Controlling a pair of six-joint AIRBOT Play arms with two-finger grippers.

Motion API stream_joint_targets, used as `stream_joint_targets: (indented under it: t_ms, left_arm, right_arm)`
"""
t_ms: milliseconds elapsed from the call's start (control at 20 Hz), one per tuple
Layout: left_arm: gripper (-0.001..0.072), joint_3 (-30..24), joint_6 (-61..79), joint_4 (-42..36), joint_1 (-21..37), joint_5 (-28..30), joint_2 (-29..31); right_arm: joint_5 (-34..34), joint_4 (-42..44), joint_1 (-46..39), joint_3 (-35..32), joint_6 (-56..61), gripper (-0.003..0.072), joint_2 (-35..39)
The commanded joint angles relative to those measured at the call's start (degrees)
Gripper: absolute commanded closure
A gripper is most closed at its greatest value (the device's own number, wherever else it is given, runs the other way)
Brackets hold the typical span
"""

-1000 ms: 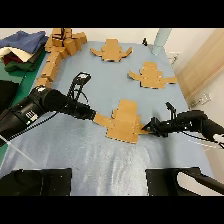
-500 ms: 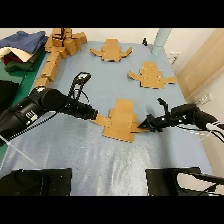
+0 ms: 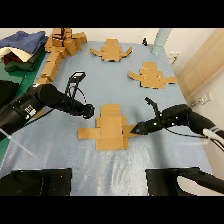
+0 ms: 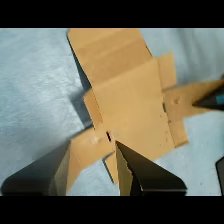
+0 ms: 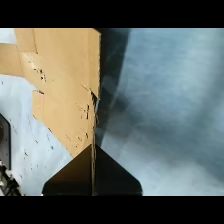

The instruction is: Fold the box.

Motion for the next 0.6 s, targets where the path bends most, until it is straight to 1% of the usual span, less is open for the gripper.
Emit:
stream_joint_targets:
  t_ms: [0,150,300,450,550]
  left_arm:
    - [0.0280,0.13,11.91,-10.88,6.23,-2.56,-4.85]
    - [0.0279,0.22,22.45,-21.81,10.64,-3.96,-11.82]
    - [0.0279,0.31,31.82,-31.45,13.51,-6.34,-18.16]
    - [0.0280,1.55,37.88,-37.38,14.19,-9.35,-25.14]
    - [0.0280,3.37,42.93,-42.14,14.16,-13.40,-29.31]
  right_arm:
    - [5.92,-0.87,5.81,-5.42,-1.95,0.0684,9.55]
    - [7.28,-2.73,7.93,-6.40,-1.05,0.0683,14.25]
    - [7.26,-3.28,8.33,-6.40,-0.79,0.0683,14.86]
    - [7.23,-3.28,8.37,-6.40,-0.81,0.0683,14.88]
    - [7.17,-3.32,8.37,-6.40,-0.85,0.0683,14.93]
